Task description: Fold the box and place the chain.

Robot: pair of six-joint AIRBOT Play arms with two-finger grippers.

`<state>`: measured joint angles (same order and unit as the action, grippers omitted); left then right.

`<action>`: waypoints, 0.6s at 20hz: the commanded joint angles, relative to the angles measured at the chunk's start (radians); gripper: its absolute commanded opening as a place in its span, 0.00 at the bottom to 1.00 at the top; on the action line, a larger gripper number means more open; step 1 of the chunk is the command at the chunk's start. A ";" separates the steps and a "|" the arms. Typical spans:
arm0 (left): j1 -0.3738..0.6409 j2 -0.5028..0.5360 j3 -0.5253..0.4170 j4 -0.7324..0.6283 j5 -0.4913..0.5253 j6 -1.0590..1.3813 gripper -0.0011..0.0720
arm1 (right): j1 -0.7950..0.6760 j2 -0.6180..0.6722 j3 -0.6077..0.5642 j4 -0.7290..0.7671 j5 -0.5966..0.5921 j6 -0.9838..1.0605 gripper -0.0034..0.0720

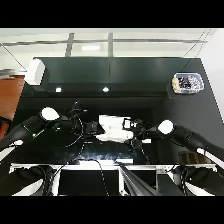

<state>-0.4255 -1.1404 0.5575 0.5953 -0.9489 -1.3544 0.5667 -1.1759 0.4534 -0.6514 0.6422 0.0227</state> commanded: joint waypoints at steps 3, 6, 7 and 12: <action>-0.064 0.001 0.052 0.159 0.034 -0.122 0.90 | 0.001 -0.001 0.000 0.000 0.001 0.000 0.52; -0.115 0.001 0.068 0.225 0.087 -0.201 0.90 | 0.001 -0.001 0.000 0.000 0.001 0.000 0.52; -0.126 0.001 0.068 0.237 0.106 -0.225 0.90 | 0.001 -0.001 0.000 0.000 0.001 0.000 0.52; -0.148 0.000 0.068 0.275 0.146 -0.282 0.90 | 0.001 -0.001 0.000 0.000 0.008 0.000 0.52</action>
<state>-0.5594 -1.1404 0.6228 0.8375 -0.8368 -1.5929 0.5667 -1.1759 0.4534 -0.6514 0.6430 0.0227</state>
